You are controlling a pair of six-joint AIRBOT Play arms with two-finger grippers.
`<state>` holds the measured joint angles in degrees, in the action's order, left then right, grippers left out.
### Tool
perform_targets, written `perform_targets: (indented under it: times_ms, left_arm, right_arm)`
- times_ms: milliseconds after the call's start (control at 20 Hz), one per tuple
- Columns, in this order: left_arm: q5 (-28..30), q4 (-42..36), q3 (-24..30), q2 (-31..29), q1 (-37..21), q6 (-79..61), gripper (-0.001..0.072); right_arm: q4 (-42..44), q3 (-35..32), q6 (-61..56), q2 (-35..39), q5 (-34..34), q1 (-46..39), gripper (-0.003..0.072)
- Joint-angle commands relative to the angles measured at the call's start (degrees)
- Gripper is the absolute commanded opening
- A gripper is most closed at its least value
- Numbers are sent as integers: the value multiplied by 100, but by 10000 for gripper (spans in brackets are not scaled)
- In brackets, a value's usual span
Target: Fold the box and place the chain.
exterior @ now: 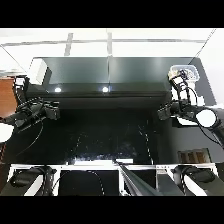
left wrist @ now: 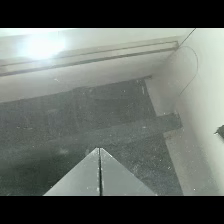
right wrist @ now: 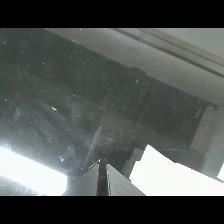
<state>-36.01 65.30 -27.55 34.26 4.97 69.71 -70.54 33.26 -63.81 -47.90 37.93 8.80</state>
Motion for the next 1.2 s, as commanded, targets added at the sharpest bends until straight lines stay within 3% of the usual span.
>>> perform_targets:
  times_ms: [0, 550, 650, 850, 900, 950, 1000, 1100, 1150]
  left_arm:
    - [2, 0, 2, -2, 2, 0, 26]
    - [2, -2, 2, -2, 2, 0, 26]
    - [44, -61, 2, -2, 4, 0, 26]
    - [787, -186, 4, 0, 4, 9, 26]
    - [905, -190, 15, 37, 2, 13, 33]
    - [1073, -278, 15, 120, 4, 17, 264]
    - [1178, -439, 15, 214, 4, 20, 714]
    - [1130, -531, 13, 402, 4, 46, 703]
    - [1034, -531, 13, 468, 2, 46, 703]
  right_arm:
    - [2, -2, 0, 0, 0, 4, 57]
    - [42, -2, -2, -2, -7, 2, 57]
    - [343, -2, -2, 0, -7, 7, 57]
    - [1563, -7, 7, -4, -192, 17, 57]
    - [1602, -7, -4, -7, -535, 35, 152]
    - [1598, -7, -4, -11, -848, 37, 453]
    - [1609, -7, -9, -28, -1163, 35, 720]
    - [1609, -4, -271, -57, -1414, -35, 720]
    - [1558, -4, -643, -59, -1449, -186, 664]
